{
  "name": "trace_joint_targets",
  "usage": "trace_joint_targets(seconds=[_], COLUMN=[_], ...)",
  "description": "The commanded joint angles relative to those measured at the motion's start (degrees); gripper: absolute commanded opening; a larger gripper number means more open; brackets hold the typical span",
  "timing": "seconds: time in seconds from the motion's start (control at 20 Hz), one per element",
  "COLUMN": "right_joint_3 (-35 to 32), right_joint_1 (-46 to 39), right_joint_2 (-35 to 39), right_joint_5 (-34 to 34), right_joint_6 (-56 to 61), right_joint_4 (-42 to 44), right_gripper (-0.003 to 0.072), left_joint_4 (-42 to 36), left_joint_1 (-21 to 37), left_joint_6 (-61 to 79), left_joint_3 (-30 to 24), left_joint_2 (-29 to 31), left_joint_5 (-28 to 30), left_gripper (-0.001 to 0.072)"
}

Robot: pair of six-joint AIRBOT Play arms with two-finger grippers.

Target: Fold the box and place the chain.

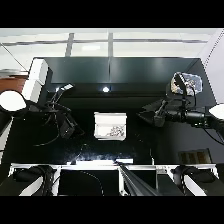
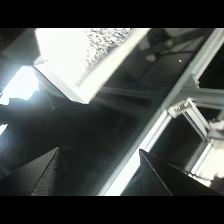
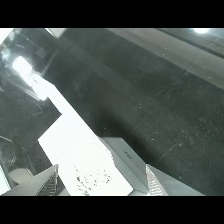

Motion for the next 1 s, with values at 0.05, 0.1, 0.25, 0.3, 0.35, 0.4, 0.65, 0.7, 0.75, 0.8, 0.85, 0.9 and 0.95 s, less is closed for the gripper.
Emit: trace_joint_targets(seconds=[0.05,0.1,0.25,0.3,0.35,0.4,0.65,0.7,0.75,0.8,0.85,0.9,0.95], right_joint_3=[0.0,0.0,0.0,0.0,0.0,0.0,0.0,0.0,0.0,0.0,0.0,0.0,0.0], right_joint_1=[0.0,0.0,0.0,0.0,0.0,0.0,0.0,0.0,0.0,0.0,0.0,0.0,0.0], right_joint_2=[0.0,0.0,0.0,0.0,0.0,0.0,0.0,0.0,0.0,0.0,0.0,0.0,0.0], right_joint_5=[0.0,0.0,0.0,0.0,0.0,-0.1,-0.2,-0.2,-0.7,-1.4,-1.9,-2.4,-2.9], right_joint_6=[0.0,0.0,0.0,0.0,0.0,0.0,0.1,0.1,0.1,0.1,0.1,0.1,0.1], right_joint_4=[0.0,-0.3,-2.2,-2.6,-2.6,-2.6,-2.6,-2.6,-2.6,-2.6,-2.6,-2.6,-2.6], right_gripper=[0.0613,0.0612,0.0612,0.0612,0.0612,0.0612,0.0612,0.0612,0.0612,0.0612,0.0613,0.0613,0.0613], left_joint_4=[-0.1,-0.1,-0.5,-0.5,-0.5,-0.8,-5.1,-5.2,-6.0,-7.5,-9.4,-10.9,-11.7], left_joint_1=[3.1,3.1,3.0,3.0,3.0,3.0,2.7,2.8,3.3,3.3,2.5,1.4,0.2], left_joint_6=[5.1,5.2,21.3,27.8,33.6,36.3,46.6,46.6,46.6,47.3,51.1,54.3,55.7], left_joint_3=[-5.4,-5.4,-5.4,-5.4,-5.4,-5.4,-5.9,-6.6,-7.7,-8.7,-9.9,-10.7,-10.9], left_joint_2=[-2.0,-3.0,-6.4,-7.4,-8.3,-9.0,-8.9,-8.5,-9.0,-10.1,-11.0,-11.7,-12.5], left_joint_5=[9.9,11.5,13.3,12.9,13.0,13.3,4.8,7.1,9.6,9.9,10.2,11.3,13.0], left_gripper=[0.0555,0.0555,0.0672,0.0707,0.0707,0.0707,0.0695,0.0684,0.0687,0.0687,0.0687,0.0687,0.0688])
